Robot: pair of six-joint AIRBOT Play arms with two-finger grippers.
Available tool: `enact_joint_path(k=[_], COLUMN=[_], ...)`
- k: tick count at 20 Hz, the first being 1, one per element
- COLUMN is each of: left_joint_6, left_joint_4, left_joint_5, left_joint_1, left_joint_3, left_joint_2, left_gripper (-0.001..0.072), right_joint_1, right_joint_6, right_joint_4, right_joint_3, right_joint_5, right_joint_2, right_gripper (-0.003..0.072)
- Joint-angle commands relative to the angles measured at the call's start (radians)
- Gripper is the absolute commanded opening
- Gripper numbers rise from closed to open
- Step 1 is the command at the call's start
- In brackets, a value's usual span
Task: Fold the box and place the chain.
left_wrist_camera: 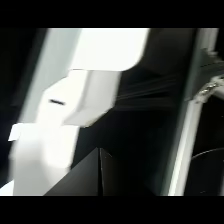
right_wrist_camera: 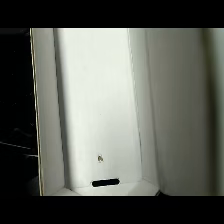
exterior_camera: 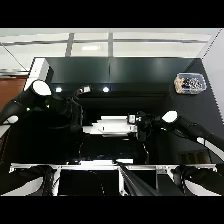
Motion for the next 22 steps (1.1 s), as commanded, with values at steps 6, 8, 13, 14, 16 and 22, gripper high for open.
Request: enact_joint_path(k=[6,8,13,14,16,22], left_joint_6=[-0.027,-0.027,-0.027,-0.027,-0.027,-0.046], left_joint_4=[-0.478,-0.427,-0.275,-0.27,-0.265,-0.192], left_joint_5=[0.563,0.636,0.631,0.63,0.62,0.332], left_joint_1=[-0.08,-0.083,-0.148,-0.158,-0.171,-0.034], left_joint_3=[-0.117,-0.117,-0.114,-0.11,-0.096,0.056], left_joint_2=[0.002,-0.026,-0.149,-0.168,-0.198,-0.163], left_gripper=[0.0025,0.0025,0.0025,0.0026,0.0025,0.0023], right_joint_1=[0.002,0.002,0.002,0.002,0.002,0.002], right_joint_6=[0.001,0.0,0.0,0.001,0.0,0.001], right_joint_4=[-0.006,-0.006,-0.006,-0.006,-0.006,-0.006], right_joint_3=[-0.001,-0.001,-0.001,-0.001,-0.001,-0.001], right_joint_5=[0.002,0.001,-0.007,-0.007,-0.007,-0.007], right_joint_2=[-0.001,-0.001,-0.001,-0.001,-0.001,-0.001], right_gripper=[0.0489,0.0489,0.0489,0.0489,0.0489,0.0489])
